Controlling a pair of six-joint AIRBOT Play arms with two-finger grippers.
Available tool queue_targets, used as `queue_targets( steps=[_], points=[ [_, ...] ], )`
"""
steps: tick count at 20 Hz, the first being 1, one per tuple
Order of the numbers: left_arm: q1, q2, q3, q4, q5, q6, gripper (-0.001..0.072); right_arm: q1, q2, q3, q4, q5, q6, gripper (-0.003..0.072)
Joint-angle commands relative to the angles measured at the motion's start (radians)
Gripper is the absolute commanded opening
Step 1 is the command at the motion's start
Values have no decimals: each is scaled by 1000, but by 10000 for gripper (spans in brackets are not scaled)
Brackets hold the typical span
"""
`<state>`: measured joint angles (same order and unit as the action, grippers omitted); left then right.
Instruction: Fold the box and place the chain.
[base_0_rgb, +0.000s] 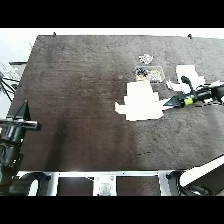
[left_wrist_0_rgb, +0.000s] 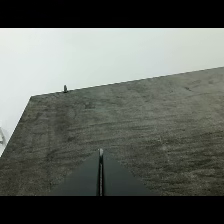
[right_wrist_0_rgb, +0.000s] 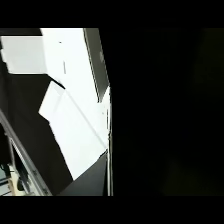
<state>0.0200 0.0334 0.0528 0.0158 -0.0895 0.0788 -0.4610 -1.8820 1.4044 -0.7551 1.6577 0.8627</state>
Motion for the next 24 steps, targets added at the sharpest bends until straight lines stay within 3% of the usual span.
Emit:
queue_targets(
  steps=[1,6,12,24],
  points=[
    [0,0,0,0,0,0,22,120,77,-134,158,-120,0,-1],
    [0,0,0,1,6,4,22,342,101,-171,231,-300,66,-1],
    [0,0,0,2,47,42,22,424,101,-171,232,-488,124,-1],
    [0,0,0,0,-13,26,22,440,101,-166,211,-533,97,-1]
  ],
)
